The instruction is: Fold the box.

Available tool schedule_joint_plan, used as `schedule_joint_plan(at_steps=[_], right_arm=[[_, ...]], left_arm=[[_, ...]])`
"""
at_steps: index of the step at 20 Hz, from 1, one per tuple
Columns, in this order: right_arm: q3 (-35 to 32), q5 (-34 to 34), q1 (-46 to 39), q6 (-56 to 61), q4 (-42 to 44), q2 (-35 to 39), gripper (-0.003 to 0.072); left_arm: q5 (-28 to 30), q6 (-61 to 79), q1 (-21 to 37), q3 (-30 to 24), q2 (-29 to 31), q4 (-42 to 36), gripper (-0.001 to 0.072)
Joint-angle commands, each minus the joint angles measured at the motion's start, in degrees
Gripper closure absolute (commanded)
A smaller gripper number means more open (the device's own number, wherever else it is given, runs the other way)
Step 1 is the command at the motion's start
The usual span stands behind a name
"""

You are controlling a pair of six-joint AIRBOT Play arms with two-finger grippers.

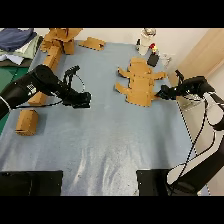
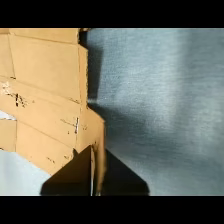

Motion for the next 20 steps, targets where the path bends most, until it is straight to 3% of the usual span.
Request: schedule_joint_plan(at_steps=[1,6,7,8,12,16,20], right_arm=[[0.44,-2.56,0.85,-1.66,0.59,-0.48,0.0683],[0.02,-13.16,4.02,-3.19,1.4,3.02,0.0688],[-1.99,-13.16,4.92,-2.95,1.51,5.03,0.0688],[-4.68,-12.83,6.03,-2.67,1.66,7.43,0.0688],[-21.53,-8.87,12.76,2.08,2.62,20.63,0.0688],[-39.95,2.05,23.85,11.13,2.71,34.34,0.0688],[-49.64,10.47,32.76,19.37,2.6,40.74,0.0686]], left_arm=[[-3.69,2.32,0.24,0.07,0.0,-1.97,0.0695],[-6.58,8.87,0.83,0.07,0.0,-6.64,0.0676],[-6.82,9.86,0.96,0.07,0.0,-6.84,0.0379],[-7.06,9.77,1.2,0.07,0.0,-6.88,0.0144],[-8.85,11.32,3.41,0.07,0.0,-7.02,0.0128],[-11.26,13.38,6.73,0.07,-0.02,-7.02,0.0127],[-12.96,14.36,9.46,0.04,-0.02,-6.99,0.0128]])
